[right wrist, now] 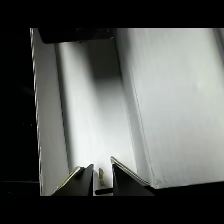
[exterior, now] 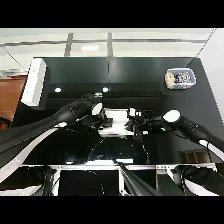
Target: Fold the box and place the chain.
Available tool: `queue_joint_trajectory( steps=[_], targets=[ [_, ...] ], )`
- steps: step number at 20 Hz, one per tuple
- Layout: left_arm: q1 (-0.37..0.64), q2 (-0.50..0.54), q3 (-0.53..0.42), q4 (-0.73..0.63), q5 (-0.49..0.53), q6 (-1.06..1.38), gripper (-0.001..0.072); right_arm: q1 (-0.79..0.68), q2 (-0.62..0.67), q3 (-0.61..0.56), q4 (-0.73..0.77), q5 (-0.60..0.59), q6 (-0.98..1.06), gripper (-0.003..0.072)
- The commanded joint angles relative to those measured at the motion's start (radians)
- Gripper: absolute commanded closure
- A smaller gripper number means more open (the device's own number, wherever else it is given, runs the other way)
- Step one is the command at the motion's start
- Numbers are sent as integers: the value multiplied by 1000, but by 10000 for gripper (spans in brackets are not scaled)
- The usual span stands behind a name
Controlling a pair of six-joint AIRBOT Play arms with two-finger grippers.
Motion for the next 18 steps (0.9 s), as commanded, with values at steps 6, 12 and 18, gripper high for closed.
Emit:
queue_joint_trajectory(
  steps=[6, 12, 18],
  targets=[
    [0, 1, 1, -3, 0, -1, 685, 7, -11, 0, 33, 20, 87, 542],
    [0, 1, 1, -1, 3, -1, 686, 8, -11, 0, 33, -8, 120, 253],
    [0, 1, 1, 0, 11, -1, 685, 4, -6, 1, -1, 41, 270, 670]
  ],
)
